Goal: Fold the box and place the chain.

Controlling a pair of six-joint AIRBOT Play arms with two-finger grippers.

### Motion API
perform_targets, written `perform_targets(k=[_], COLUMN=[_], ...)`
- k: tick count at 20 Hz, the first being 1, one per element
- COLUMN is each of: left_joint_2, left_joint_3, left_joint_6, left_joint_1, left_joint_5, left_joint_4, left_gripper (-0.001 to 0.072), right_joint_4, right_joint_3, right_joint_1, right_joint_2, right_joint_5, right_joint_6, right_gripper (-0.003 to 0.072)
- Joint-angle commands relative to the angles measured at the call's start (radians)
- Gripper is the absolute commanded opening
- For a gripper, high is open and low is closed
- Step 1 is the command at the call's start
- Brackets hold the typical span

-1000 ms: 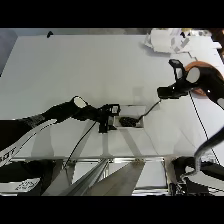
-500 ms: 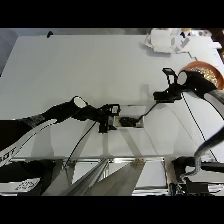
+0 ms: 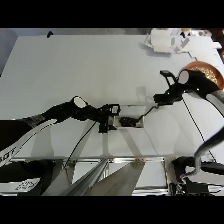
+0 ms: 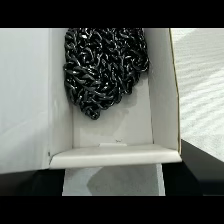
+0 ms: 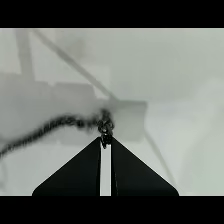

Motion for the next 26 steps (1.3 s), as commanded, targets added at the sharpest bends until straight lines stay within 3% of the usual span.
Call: perform_targets(k=[1, 6, 13, 17, 20, 26], left_joint_2=[0.000, 0.000, 0.000, 0.000, 0.000, 0.000], left_joint_3=[0.000, 0.000, 0.000, 0.000, 0.000, 0.000], left_joint_6=[0.000, 0.000, 0.000, 0.000, 0.000, 0.000], left_joint_1=[0.001, 0.001, 0.001, 0.001, 0.001, 0.001], left_joint_5=[0.000, 0.000, 0.000, 0.000, 0.000, 0.000], left_joint_4=[0.000, 0.000, 0.000, 0.000, 0.000, 0.000], left_gripper=[0.0144, 0.0144, 0.0144, 0.0144, 0.0144, 0.0144], right_joint_4=[0.070, 0.294, 0.626, 0.602, 0.491, 0.328], right_joint_3=[0.002, 0.002, 0.001, -0.001, -0.001, -0.001], right_joint_1=[0.002, 0.002, 0.034, 0.197, 0.319, 0.377], right_joint_2=[0.146, 0.365, 0.522, 0.521, 0.497, 0.404], right_joint_5=[0.127, 0.289, 0.280, 0.166, 0.044, 0.022], right_joint_6=[-0.028, -0.118, -0.328, -0.422, -0.405, -0.274], right_gripper=[0.0016, 0.0016, 0.0016, 0.0016, 0.0017, 0.0019])
